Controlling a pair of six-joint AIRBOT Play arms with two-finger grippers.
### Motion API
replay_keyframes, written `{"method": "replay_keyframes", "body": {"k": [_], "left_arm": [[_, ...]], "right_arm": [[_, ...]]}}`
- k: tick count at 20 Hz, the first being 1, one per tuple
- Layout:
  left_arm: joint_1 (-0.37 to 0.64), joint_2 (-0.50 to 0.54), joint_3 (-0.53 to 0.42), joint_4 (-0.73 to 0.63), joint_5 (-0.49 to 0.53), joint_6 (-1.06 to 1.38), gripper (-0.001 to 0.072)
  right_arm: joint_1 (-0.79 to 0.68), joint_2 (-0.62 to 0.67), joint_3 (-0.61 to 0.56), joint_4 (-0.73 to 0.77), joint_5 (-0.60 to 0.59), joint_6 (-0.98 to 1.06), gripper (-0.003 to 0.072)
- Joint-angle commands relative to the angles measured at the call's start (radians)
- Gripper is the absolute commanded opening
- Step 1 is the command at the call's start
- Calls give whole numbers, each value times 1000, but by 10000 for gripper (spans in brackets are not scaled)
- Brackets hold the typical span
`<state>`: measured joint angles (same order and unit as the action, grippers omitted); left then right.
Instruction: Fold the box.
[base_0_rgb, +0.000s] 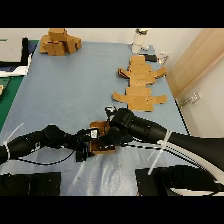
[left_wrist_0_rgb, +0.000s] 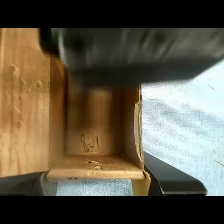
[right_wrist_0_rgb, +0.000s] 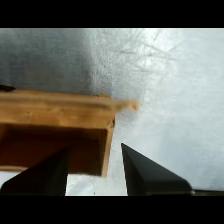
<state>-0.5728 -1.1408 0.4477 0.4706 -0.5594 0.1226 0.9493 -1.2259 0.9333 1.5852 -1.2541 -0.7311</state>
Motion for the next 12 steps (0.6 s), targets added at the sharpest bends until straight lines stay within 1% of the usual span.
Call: {"method": "replay_keyframes", "body": {"k": [1,2,5,7,8,9,10,11,12], "left_arm": [[0,0,0,0,0,0,598],[0,0,0,0,0,0,598],[0,0,0,0,0,0,598],[0,0,0,0,0,0,598],[0,0,0,0,0,0,598],[0,0,0,0,0,0,598],[0,0,0,0,0,0,598],[0,0,0,0,0,0,598],[0,0,0,0,0,0,598]], "right_arm": [[-2,78,0,4,-30,33,481],[-2,94,0,0,-57,35,477],[-2,131,0,-69,-167,35,312],[-15,164,0,-152,-232,34,146],[-45,176,-2,-180,-255,24,24],[-90,182,-8,-183,-246,-24,3],[-156,183,-22,-175,-207,-88,2],[-229,179,-39,-152,-135,-161,2],[-315,166,-57,-100,-38,-241,2]]}}
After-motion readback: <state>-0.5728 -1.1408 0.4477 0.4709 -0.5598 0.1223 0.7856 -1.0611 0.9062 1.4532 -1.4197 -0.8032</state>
